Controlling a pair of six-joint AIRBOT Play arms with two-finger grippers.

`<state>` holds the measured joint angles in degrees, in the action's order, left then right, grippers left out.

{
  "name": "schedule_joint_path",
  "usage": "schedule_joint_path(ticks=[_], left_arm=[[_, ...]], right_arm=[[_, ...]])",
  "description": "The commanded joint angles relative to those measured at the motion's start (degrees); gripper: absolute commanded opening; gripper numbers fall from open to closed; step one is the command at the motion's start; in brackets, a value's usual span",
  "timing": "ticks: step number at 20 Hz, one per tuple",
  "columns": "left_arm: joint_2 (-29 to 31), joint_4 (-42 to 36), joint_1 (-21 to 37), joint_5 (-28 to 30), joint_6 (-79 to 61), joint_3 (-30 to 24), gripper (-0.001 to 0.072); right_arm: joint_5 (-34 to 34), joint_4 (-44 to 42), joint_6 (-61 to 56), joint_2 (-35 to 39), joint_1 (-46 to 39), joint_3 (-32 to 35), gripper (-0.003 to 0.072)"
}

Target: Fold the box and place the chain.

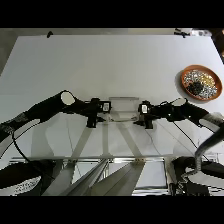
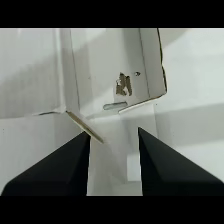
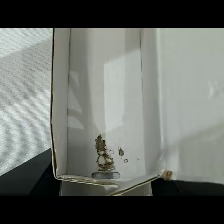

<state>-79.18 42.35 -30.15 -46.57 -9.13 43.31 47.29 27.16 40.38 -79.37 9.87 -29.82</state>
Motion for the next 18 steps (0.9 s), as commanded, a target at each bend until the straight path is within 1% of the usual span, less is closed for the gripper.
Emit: schedule_joint_path(ticks=[1,5,6,7,12,13,14,15,18], left_arm=[[-0.07,-1.68,-0.92,0.72,-0.11,-0.02,0.0311],[-0.07,-2.32,-1.2,1.14,-0.11,-0.02,0.031],[-0.09,-2.78,-1.29,1.7,-0.13,-0.02,0.0274],[-0.13,-3.15,-1.46,2.29,-0.24,-0.02,0.0253],[-2.25,-4.72,-3.61,4.42,-3.52,0.0,0.0241],[-2.49,-5.25,-4.02,5.31,-3.54,0.0,0.0153],[-2.54,-5.73,-4.39,6.05,-3.78,0.0,0.0084],[-2.54,-6.23,-4.61,6.8,-3.78,0.0,0.0069],[-2.54,-7.23,-5.03,7.76,-3.76,0.0,0.0073]], right_arm=[[0.02,0.0,0.0,-0.02,0.0,0.0,0.0404],[0.02,0.0,0.0,-0.02,0.0,0.0,0.0404],[0.02,0.0,0.0,-0.04,0.0,0.02,0.0404],[0.02,0.0,0.0,-0.04,0.0,0.02,0.0404],[0.02,-0.02,0.0,-0.04,0.0,0.0,0.0404],[0.04,-0.02,0.0,-0.04,0.0,0.0,0.0404],[0.02,-0.02,0.0,-0.02,0.0,0.02,0.0404],[0.02,-0.02,0.0,-0.04,0.0,0.02,0.0404],[0.02,-0.02,0.0,-0.04,0.0,0.02,0.0404]])
